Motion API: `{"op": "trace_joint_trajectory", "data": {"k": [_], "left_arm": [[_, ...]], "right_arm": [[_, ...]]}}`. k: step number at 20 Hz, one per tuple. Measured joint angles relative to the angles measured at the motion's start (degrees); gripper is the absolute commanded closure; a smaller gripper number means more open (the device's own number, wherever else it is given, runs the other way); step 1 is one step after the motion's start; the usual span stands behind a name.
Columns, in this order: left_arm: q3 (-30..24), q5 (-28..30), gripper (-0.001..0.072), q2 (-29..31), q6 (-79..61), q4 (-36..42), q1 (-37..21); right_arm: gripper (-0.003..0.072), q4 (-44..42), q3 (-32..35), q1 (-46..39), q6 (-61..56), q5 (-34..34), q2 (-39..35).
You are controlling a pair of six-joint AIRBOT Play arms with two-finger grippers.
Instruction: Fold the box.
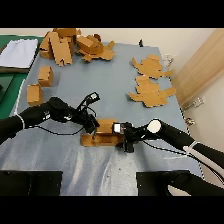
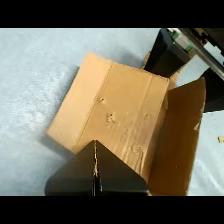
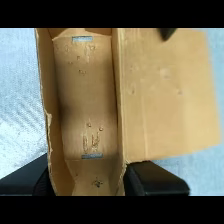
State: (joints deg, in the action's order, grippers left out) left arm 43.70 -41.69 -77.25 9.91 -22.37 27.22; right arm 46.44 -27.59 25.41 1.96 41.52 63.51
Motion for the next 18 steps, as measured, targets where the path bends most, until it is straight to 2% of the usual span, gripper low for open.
{"op": "trace_joint_trajectory", "data": {"k": [5,9,13,18], "left_arm": [[0.4,-0.9,0.0701,3.7,-1.3,0.1,-7.0],[0.0,-3.5,0.0702,4.9,-8.8,0.1,-11.1],[-2.8,-3.0,0.0702,6.2,-20.0,-1.6,-11.3],[-10.2,-2.6,0.0699,11.0,-34.5,-2.6,-6.7]], "right_arm": [[0.0227,0.0,0.0,0.0,0.0,0.0,0.0],[0.0227,0.0,0.0,0.0,0.0,0.0,0.0],[0.0227,0.0,0.0,0.0,0.0,0.0,0.0],[0.0227,0.0,0.0,0.0,0.0,0.0,0.0]]}}
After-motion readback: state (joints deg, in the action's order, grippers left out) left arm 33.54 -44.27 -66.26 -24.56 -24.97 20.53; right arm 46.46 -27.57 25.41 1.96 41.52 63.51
